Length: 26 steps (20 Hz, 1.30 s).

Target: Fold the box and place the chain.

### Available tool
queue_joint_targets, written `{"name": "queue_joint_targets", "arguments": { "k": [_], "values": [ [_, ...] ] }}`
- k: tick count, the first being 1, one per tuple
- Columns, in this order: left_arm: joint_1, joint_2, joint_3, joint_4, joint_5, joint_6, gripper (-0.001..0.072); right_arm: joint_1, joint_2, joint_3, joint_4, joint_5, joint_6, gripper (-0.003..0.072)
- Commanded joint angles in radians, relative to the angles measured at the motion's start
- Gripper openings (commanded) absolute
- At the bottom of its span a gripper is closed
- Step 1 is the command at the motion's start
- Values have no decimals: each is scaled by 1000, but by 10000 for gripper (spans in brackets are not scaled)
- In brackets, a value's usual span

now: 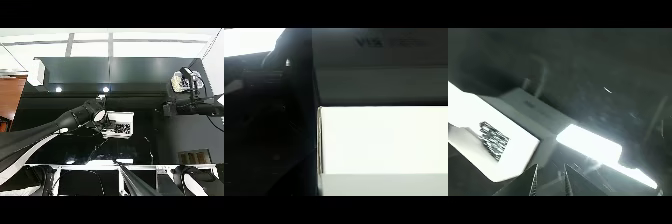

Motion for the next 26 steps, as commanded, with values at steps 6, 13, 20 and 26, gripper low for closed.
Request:
{"name": "queue_joint_targets", "arguments": {
  "k": [6,13,20,26],
  "values": [
    [-9,21,73,-18,-9,18,476,-29,3,3,-39,19,-5,207],
    [20,346,-30,258,-209,277,476,-29,3,3,-98,8,-5,207],
    [429,700,-483,-308,50,1053,499,-29,3,3,-96,-61,3,207],
    [368,649,-567,-365,206,1724,718,-29,3,3,-96,-92,3,206]
  ]
}}
